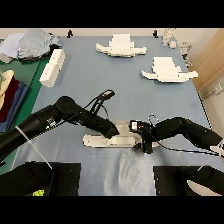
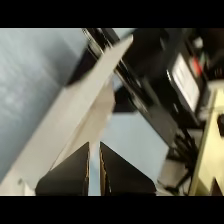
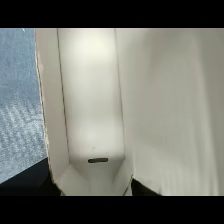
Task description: Fold the box.
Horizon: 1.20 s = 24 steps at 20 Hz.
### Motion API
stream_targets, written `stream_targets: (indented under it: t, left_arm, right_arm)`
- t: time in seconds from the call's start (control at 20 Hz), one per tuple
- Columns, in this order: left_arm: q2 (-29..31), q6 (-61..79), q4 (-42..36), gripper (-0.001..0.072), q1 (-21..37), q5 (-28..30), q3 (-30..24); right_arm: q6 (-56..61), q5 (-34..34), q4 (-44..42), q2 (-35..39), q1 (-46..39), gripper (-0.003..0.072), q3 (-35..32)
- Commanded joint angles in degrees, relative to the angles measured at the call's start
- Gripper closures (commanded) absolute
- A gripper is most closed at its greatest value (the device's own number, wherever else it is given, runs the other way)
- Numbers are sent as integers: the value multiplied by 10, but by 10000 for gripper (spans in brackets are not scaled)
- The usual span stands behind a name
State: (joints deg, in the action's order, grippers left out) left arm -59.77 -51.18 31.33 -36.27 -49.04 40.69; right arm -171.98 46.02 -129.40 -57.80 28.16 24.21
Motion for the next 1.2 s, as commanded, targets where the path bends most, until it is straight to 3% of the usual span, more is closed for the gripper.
stream_targets:
  t: [0.0, 0.35, 0.6, 0.75, 0.9, 0.95, 1.15]
  left_arm:
    - [-41, -31, -16, 606, 0, 111, 22]
    - [-132, -119, 8, 606, 24, 90, 21]
    - [-160, -127, 10, 606, 25, 66, 21]
    - [-156, -104, 10, 606, 42, 48, 44]
    - [-134, -48, 11, 607, 67, -13, 79]
    - [-119, -16, 11, 708, 72, -43, 91]
    - [-28, 43, 23, 698, 73, -124, 104]
  right_arm:
    - [0, 0, 0, 0, 1, 167, 0]
    - [0, 0, 0, 0, 1, 167, 0]
    - [0, 0, 0, 0, 1, 168, 0]
    - [0, 0, 0, 0, 1, 167, 0]
    - [0, 0, 0, 0, 1, 167, 0]
    - [0, 0, 0, 0, 0, 167, 0]
    - [0, 0, 0, 0, 0, 167, 0]
